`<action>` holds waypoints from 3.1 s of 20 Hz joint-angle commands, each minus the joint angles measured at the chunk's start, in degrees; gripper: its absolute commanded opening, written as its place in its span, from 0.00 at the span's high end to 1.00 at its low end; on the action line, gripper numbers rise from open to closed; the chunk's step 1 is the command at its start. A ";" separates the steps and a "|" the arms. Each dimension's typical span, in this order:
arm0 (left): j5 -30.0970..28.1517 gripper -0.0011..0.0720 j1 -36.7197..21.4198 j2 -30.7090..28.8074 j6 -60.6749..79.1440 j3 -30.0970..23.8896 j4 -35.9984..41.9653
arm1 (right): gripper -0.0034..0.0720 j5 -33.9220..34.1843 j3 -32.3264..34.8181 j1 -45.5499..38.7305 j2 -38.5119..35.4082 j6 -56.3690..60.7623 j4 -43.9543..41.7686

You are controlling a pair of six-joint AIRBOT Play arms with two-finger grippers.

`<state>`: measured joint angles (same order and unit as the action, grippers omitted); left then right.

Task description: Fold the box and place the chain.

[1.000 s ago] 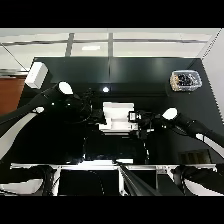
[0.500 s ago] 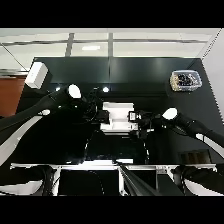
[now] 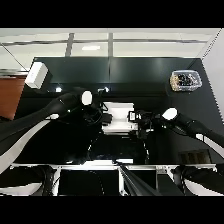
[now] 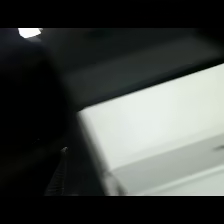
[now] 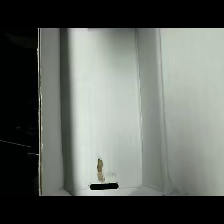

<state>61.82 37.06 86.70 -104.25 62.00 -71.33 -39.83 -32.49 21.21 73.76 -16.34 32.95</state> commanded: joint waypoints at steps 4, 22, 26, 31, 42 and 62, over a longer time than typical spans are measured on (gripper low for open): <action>-0.07 0.36 3.08 0.15 -14.73 0.96 -7.39 | 0.69 0.02 -0.04 0.02 0.02 0.07 -0.09; 1.16 0.92 7.19 0.85 -25.42 2.71 -10.73 | 0.69 0.00 -0.04 0.02 0.02 0.07 -0.09; 1.01 0.95 7.19 0.85 -25.00 2.71 -10.67 | 0.69 0.02 -0.04 0.02 0.02 0.09 -0.11; 1.92 0.25 7.17 0.85 -24.98 2.71 -10.91 | 0.69 0.02 -0.04 0.02 0.02 0.09 -0.11; 2.19 0.95 7.78 2.05 -24.74 2.75 -11.93 | 0.69 0.02 -0.04 0.02 0.02 0.09 -0.11; 5.29 0.96 7.41 2.58 -23.04 4.46 -13.66 | 0.08 -6.14 0.31 -0.13 -9.92 8.94 8.46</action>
<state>67.61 44.49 89.12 -126.41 66.28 -85.01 -43.99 -32.40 21.04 63.86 -7.60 41.30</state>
